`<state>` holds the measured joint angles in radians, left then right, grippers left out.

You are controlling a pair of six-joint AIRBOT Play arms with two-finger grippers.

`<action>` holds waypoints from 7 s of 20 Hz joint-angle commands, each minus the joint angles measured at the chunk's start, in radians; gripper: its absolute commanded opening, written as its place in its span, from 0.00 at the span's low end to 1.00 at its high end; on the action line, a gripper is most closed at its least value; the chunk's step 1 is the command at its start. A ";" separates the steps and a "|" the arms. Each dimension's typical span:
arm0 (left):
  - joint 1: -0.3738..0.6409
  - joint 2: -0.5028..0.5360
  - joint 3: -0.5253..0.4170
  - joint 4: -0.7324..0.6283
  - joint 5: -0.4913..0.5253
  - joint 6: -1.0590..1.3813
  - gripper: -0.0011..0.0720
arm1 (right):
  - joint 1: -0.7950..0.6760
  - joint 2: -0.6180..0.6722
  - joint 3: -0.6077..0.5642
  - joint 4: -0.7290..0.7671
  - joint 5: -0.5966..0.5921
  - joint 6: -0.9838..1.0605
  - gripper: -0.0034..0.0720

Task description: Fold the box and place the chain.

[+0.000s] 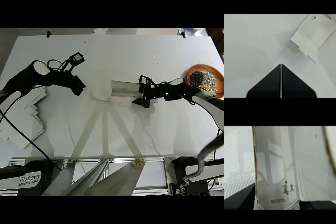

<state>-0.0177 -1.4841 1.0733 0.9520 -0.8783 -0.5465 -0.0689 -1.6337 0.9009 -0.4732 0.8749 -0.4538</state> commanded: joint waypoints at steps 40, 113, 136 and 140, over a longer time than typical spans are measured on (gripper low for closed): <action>-0.148 -0.152 0.000 -0.474 0.024 -0.130 0.62 | 0.000 0.000 0.000 0.000 0.000 0.000 0.62; -0.454 -0.366 0.569 0.498 -0.326 -1.321 0.60 | 0.000 0.000 0.000 0.000 0.000 0.000 0.62; -0.491 -0.415 0.607 0.482 -0.348 -1.418 0.48 | 0.000 0.000 0.000 0.000 0.000 0.000 0.62; -0.454 -0.336 0.607 0.441 -0.385 -1.389 0.49 | 0.000 0.000 0.000 0.000 0.000 0.000 0.62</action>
<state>-0.4942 -1.8664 1.6794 1.4166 -1.2327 -1.9591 -0.0689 -1.6337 0.9009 -0.4706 0.8677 -0.4519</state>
